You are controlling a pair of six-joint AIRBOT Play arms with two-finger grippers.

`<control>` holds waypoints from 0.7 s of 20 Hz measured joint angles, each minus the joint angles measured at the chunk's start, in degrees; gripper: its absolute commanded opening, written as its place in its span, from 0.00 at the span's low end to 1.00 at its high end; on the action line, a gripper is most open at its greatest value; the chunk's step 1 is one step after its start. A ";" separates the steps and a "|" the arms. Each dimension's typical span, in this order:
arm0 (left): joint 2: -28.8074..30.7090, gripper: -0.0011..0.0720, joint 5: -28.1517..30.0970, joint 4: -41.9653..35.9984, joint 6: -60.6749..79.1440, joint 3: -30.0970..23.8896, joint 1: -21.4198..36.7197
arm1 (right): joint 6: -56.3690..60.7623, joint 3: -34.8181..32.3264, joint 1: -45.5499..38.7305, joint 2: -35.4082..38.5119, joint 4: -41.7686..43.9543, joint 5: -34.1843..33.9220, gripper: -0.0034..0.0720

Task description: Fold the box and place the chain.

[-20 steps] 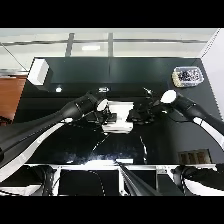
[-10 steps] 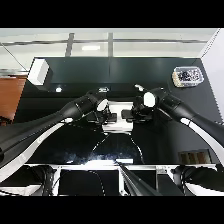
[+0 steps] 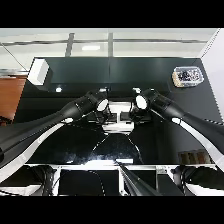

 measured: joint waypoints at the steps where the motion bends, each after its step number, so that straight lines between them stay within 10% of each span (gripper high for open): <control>1: 0.00 0.05 0.00 0.00 0.00 0.00 0.00 | 0.31 0.02 0.07 -0.17 -0.26 0.17 0.33; 5: 0.00 0.05 0.00 -0.13 -0.15 0.00 0.00 | 0.96 0.04 0.11 -0.50 -1.07 0.55 0.06; 10: 0.04 0.05 0.00 -0.13 -0.20 0.02 0.00 | 1.38 0.04 0.11 -0.57 -1.42 0.39 0.07; 12: 0.02 0.05 -0.04 0.04 -0.07 0.02 0.00 | 1.25 0.04 0.11 -0.57 -1.27 0.42 0.31; 14: 0.00 0.05 -0.46 0.24 0.04 0.02 0.00 | 1.14 0.04 0.11 -0.57 -1.16 0.52 0.16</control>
